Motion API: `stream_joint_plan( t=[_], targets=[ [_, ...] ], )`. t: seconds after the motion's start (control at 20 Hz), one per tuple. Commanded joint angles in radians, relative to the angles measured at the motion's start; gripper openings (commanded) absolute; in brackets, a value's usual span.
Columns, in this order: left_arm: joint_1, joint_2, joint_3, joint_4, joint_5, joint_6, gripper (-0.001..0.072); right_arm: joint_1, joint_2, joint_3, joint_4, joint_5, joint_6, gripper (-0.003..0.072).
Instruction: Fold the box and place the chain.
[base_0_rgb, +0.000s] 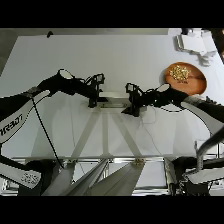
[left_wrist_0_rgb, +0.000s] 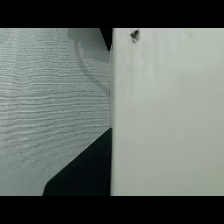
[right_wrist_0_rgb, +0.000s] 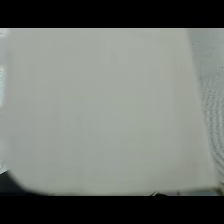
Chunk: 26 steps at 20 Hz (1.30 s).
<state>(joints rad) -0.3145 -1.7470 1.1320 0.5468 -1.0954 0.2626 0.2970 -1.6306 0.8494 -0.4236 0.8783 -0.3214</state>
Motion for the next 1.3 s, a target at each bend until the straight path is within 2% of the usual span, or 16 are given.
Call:
stream_joint_plan(
  t=[0.0,0.65,0.85,0.95,1.1,1.25],
  targets=[
    [-0.001,0.0,-0.001,0.0,0.0,0.0,0.0007,0.001,0.0,0.0,0.002,0.0,-0.002,0.0399],
    [-0.001,0.0,0.0,-0.001,0.009,0.003,0.0013,0.001,0.0,0.0,0.002,0.0,-0.001,0.0399],
    [0.016,0.005,0.0,0.001,0.007,-0.001,0.0181,0.001,0.0,0.0,0.002,0.0,-0.001,0.0399],
    [0.036,0.026,0.0,0.002,-0.006,-0.002,0.0185,0.001,0.0,0.0,0.002,0.0,-0.001,0.0399],
    [0.081,0.089,0.0,0.073,-0.042,-0.069,0.0178,0.001,0.0,0.0,0.002,0.0,-0.001,0.0399],
    [0.126,0.185,0.0,0.276,-0.084,-0.228,0.0176,0.001,0.0,0.0,0.002,0.0,-0.002,0.0399]
  ],
)
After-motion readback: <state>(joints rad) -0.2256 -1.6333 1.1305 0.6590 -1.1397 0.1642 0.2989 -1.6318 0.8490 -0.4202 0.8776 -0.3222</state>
